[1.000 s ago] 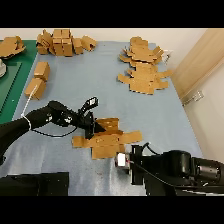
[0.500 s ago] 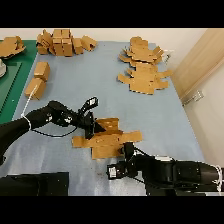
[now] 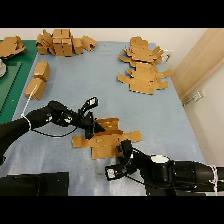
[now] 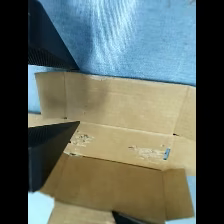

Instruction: Fold the box.

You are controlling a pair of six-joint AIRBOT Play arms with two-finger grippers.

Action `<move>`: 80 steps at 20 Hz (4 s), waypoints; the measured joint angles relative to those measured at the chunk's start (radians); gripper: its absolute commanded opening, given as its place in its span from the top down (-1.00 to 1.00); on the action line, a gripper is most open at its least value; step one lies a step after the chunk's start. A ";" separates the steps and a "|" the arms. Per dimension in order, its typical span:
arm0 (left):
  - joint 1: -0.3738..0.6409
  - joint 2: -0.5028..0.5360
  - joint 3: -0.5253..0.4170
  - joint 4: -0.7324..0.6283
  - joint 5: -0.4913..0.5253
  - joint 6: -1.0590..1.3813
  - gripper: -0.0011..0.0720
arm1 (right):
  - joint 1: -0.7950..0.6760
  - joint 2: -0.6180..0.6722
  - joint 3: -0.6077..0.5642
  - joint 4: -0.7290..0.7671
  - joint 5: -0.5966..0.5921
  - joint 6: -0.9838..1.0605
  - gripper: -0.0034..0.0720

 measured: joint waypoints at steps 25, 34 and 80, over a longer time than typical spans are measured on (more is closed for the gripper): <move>0.000 0.000 0.000 0.000 0.000 0.000 0.94 | -0.027 -0.005 0.063 -0.133 -0.031 0.298 -0.89; 0.000 0.000 0.000 0.000 0.000 0.000 0.94 | -0.150 0.069 0.060 -0.085 0.003 0.341 -1.00; 0.000 0.000 0.000 0.000 0.000 0.000 0.94 | -0.824 -0.334 0.327 1.258 -0.273 -1.350 -0.99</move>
